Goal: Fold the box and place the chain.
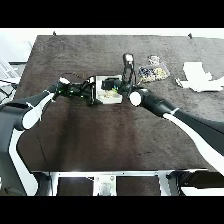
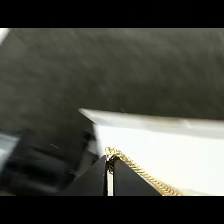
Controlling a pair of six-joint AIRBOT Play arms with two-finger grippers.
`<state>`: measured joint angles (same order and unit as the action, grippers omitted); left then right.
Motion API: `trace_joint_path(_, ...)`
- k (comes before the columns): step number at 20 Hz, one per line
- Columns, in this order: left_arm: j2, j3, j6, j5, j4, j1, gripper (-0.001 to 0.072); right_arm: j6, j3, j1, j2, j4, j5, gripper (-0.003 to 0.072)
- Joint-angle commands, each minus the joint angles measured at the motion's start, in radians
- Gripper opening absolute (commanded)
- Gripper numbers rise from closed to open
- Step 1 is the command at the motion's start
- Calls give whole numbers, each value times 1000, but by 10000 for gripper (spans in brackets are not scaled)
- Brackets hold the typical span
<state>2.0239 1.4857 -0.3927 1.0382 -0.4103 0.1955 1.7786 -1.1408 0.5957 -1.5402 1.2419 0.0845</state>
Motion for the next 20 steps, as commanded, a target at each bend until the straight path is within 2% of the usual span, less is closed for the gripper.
trace_joint_path(1, 0, 0, 0, -1, 0, -1, 413, 24, 9, -5, -97, -3, -5, 48)
trace_joint_path(3, 0, 0, 0, -1, 0, -1, 413, 24, 9, -9, -83, -2, -2, 327)
trace_joint_path(6, 0, 0, 0, -2, 0, -1, 413, 16, 9, -34, -16, 18, 29, 359)
trace_joint_path(7, 0, 0, 0, -2, 0, -1, 413, 16, 9, -52, 14, 48, 54, 398)
trace_joint_path(10, 0, 0, 0, -2, 0, -1, 413, 17, 9, -144, 82, 151, 183, 403)
trace_joint_path(11, 0, 0, 0, -1, 0, -1, 413, 17, 10, -193, 87, 162, 224, 467)
trace_joint_path(12, 0, 0, 0, -1, 0, -1, 413, 18, 11, -243, 83, 161, 245, 506)
trace_joint_path(16, 0, 0, -1, -2, 0, -1, 413, 20, 5, -414, -3, 101, 250, 525)
trace_joint_path(20, 0, 0, -1, -2, 0, -1, 413, 20, -48, -455, -111, 101, 250, 525)
